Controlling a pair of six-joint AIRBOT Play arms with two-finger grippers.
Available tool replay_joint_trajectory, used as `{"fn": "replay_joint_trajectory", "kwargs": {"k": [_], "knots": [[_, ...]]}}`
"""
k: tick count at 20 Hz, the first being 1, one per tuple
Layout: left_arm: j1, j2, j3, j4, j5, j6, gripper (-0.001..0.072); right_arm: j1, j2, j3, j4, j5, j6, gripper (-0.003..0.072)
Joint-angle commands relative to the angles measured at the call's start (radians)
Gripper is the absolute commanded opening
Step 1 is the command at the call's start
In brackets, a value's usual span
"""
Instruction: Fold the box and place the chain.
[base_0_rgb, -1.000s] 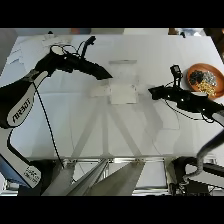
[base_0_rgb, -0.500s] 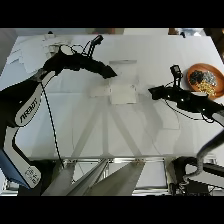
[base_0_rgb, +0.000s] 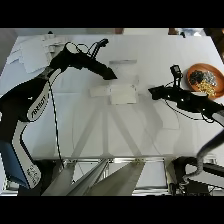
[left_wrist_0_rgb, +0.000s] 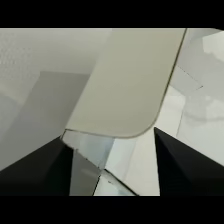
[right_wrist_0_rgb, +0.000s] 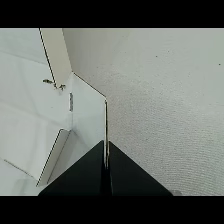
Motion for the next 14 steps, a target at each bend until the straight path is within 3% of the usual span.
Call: {"fn": "replay_joint_trajectory", "kwargs": {"k": [1,8,10,11,12,13,14], "knots": [[-0.016,-0.008,0.010,0.058,-0.009,0.037,0.0489,0.000,0.000,0.000,0.000,0.000,0.000,0.0015],[-0.040,-0.009,0.012,0.046,-0.003,0.147,0.0311,0.000,0.000,0.000,0.000,0.000,0.000,0.0015],[-0.039,-0.009,0.012,0.042,-0.014,0.167,0.0218,0.000,-0.001,0.000,0.000,0.000,0.000,0.0015],[-0.039,-0.009,0.012,0.042,-0.019,0.169,0.0130,0.000,0.000,0.000,0.000,0.000,0.000,0.0015],[-0.039,-0.009,0.012,0.042,-0.024,0.169,0.0123,0.000,-0.001,0.000,0.000,0.000,0.000,0.0015],[-0.039,-0.009,0.012,0.042,-0.024,0.169,0.0017,0.000,0.000,0.000,0.000,0.000,0.000,0.0015],[-0.039,-0.009,0.012,0.042,-0.024,0.169,0.0013,0.000,0.000,0.000,0.000,0.000,0.000,0.0015]]}}
